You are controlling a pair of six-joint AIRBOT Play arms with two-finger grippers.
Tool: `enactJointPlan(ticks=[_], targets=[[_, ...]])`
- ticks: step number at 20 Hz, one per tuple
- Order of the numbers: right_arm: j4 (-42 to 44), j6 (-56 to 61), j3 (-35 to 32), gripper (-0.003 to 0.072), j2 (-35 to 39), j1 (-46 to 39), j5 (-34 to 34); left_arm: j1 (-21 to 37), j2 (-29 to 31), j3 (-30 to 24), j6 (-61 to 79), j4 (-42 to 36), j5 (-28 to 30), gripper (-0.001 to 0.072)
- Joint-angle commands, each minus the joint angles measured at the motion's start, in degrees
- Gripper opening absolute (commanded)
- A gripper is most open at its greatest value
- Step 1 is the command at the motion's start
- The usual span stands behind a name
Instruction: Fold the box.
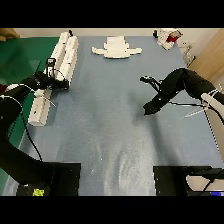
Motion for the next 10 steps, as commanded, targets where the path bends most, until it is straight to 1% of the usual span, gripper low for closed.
enactJointPlan(ticks=[1,2,3,4,8,10], targets=[[0.02,0.02,0.04,0.0004,-0.04,0.00,0.02,0.00,-0.04,0.07,0.00,-0.37,-0.13,0.0461],[0.02,0.02,0.04,0.0003,-0.04,0.00,0.02,0.02,-0.04,0.07,0.00,-0.35,-0.22,0.0463],[0.02,0.02,0.04,0.0004,-0.04,0.00,0.02,0.02,-0.02,0.07,0.00,-0.35,-0.26,0.0551],[0.02,0.02,0.04,0.0003,-0.04,0.00,0.02,0.02,-0.02,0.07,-0.02,-0.35,-0.24,0.0694],[0.02,0.02,0.04,0.0003,-0.04,0.00,0.02,0.04,0.13,0.09,0.00,-0.33,-0.46,0.0697],[0.02,0.02,0.04,0.0003,-0.04,0.00,0.02,0.11,1.20,0.09,0.00,-0.15,-1.01,0.0698]])
